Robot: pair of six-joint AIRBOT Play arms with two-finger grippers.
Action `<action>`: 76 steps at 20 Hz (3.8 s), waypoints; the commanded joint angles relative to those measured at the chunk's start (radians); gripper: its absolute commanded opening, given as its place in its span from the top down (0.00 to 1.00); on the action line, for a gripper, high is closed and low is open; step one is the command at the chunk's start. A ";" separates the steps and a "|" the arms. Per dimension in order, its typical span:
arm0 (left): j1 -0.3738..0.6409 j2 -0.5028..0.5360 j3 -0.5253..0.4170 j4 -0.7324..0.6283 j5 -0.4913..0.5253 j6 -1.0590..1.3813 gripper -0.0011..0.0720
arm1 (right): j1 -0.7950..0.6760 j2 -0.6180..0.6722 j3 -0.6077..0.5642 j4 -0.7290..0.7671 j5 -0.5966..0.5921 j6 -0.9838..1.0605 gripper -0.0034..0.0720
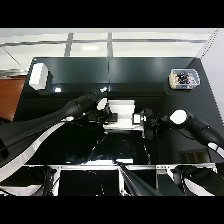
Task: Fold the box and place the chain.
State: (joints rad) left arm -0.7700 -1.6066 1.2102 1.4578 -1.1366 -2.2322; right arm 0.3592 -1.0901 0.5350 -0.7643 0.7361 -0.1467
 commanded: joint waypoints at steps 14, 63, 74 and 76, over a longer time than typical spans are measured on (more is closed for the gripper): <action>0.000 0.000 0.001 -0.005 -0.042 0.033 0.95 | 0.024 -0.010 0.001 0.150 -0.022 -0.078 0.72; 0.004 0.000 0.000 -0.005 -0.050 0.033 0.95 | -0.176 -0.159 0.148 0.245 0.351 1.262 0.40; 0.004 0.000 0.000 -0.005 -0.049 0.033 0.95 | 0.063 -0.168 0.287 -0.174 0.220 1.796 0.42; 0.004 0.000 0.000 -0.004 -0.050 0.032 0.95 | 0.085 -0.176 0.288 -0.222 0.206 1.843 0.47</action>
State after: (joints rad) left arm -0.7670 -1.6066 1.2098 1.4532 -1.1866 -2.1998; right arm 0.4076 -1.2579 0.8143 -0.8906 0.9657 1.5875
